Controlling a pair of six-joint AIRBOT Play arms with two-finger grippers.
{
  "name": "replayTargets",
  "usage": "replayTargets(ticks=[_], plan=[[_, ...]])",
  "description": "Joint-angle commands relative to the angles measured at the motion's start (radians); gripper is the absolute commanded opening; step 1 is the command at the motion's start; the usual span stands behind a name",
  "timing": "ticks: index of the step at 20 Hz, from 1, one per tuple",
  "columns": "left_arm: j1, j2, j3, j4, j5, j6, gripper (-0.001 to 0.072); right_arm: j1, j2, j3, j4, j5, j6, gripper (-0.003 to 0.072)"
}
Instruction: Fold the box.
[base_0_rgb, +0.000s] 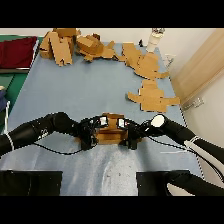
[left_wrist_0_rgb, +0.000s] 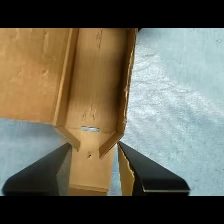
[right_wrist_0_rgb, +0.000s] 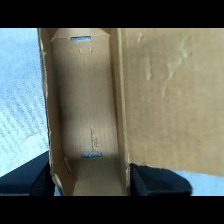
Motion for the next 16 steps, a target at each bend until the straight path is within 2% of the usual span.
replayTargets(ticks=[1,2,4,6,16], plan=[[0.0,-0.002,0.003,-0.027,-0.017,0.002,0.0396,0.0,0.0,0.001,0.0,0.0,0.001,0.0509],[0.0,-0.002,0.003,-0.029,-0.011,0.003,0.0395,0.0,0.0,0.001,0.0,0.0,0.0,0.051],[0.0,-0.002,0.003,-0.029,0.027,0.014,0.0224,0.0,0.0,0.001,0.0,0.0,0.0,0.0509],[-0.006,-0.002,0.003,-0.032,0.065,0.031,0.0223,0.0,0.0,0.001,0.0,0.0,0.0,0.051],[-0.038,-0.015,0.005,-0.041,0.092,0.074,0.0222,0.0,0.0,0.001,0.0,0.0,0.0,0.0509]])
